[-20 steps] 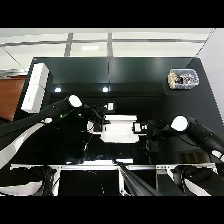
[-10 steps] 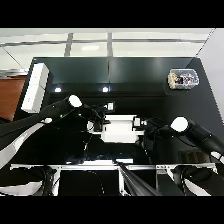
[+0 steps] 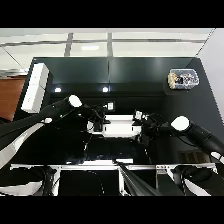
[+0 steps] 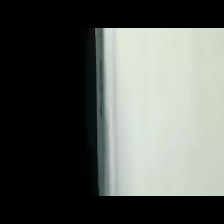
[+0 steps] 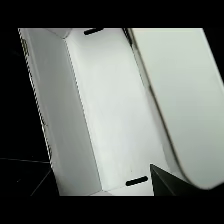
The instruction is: Fold the box and place the chain.
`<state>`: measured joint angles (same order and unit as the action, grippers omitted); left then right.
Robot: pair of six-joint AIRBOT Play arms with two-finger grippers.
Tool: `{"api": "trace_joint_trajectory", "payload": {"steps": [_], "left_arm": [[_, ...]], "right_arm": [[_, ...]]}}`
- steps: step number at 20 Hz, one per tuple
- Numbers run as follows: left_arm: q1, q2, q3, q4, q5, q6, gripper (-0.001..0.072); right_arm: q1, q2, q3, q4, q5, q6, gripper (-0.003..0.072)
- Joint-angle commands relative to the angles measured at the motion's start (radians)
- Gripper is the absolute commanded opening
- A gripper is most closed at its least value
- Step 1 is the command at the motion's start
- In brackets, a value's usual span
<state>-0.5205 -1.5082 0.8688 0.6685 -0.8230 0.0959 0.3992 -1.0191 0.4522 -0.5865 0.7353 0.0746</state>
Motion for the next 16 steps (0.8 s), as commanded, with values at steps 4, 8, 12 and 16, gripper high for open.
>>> {"api": "trace_joint_trajectory", "payload": {"steps": [4, 8, 12, 16], "left_arm": [[0.0, 0.0, 0.0, 0.0, 0.0, 0.001, 0.0023], [0.0, 0.0, 0.0, 0.0, 0.0, 0.001, 0.0023], [0.0, 0.0, 0.0, 0.0, 0.0, 0.001, 0.0023], [0.0, 0.0, 0.0, 0.0, 0.0, 0.002, 0.0023]], "right_arm": [[0.0, 0.001, 0.044, -0.016, -0.093, -0.114, 0.0702], [0.0, 0.001, 0.07, -0.091, -0.063, -0.113, 0.0701], [-0.01, 0.001, 0.07, -0.106, -0.06, -0.113, 0.0701], [-0.075, 0.001, 0.07, -0.105, -0.058, -0.085, 0.0701]]}}
